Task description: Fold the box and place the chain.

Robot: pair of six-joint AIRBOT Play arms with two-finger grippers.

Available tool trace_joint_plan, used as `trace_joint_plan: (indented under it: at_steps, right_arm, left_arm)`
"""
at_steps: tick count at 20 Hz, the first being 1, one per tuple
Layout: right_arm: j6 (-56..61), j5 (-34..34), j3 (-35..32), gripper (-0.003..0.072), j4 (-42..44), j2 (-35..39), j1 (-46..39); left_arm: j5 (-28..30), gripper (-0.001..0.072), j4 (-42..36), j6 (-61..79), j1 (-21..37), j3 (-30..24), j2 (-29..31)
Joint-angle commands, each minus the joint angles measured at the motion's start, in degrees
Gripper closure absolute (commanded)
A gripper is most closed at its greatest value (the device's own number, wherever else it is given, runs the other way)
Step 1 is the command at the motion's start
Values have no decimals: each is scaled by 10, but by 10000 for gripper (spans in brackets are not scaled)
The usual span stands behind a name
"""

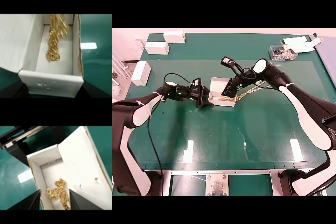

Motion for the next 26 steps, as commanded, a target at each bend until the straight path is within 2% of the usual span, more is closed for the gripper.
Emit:
trace_joint_plan:
  at_steps: [1, 4, 6, 9, 12, 15, 18, 21, 23, 26]
  right_arm:
    - [-11, 13, 0, 267, -4, 23, -17]
    - [-31, 26, -1, 265, -14, 78, -52]
    - [-65, 55, -15, 266, -24, 85, -90]
    - [-194, 49, -88, 254, -26, 78, -148]
    - [-300, 14, -133, 138, -12, 42, -172]
    - [-345, 1, -132, 118, 2, 3, -167]
    - [-359, -63, -132, 118, -17, -4, -182]
    - [-428, -67, -129, 118, -17, -5, -199]
    - [-464, -69, -123, 178, -16, -8, -200]
    - [-475, -70, -94, 176, -12, -18, -200]
  left_arm:
    - [0, 227, 0, 0, 0, 0, 0]
    - [0, 227, 0, 0, 0, 0, 0]
    - [0, 227, 0, 0, 0, 0, 0]
    - [0, 227, 0, 0, 0, 0, 0]
    - [0, 227, 0, 0, 0, 0, 0]
    - [0, 227, 0, 0, 0, 0, 0]
    - [0, 227, 0, 0, 0, 0, 0]
    - [0, 227, 0, 0, 0, 0, 0]
    - [0, 227, 0, 0, 0, 0, 0]
    - [0, 227, 0, 0, 0, 0, 0]
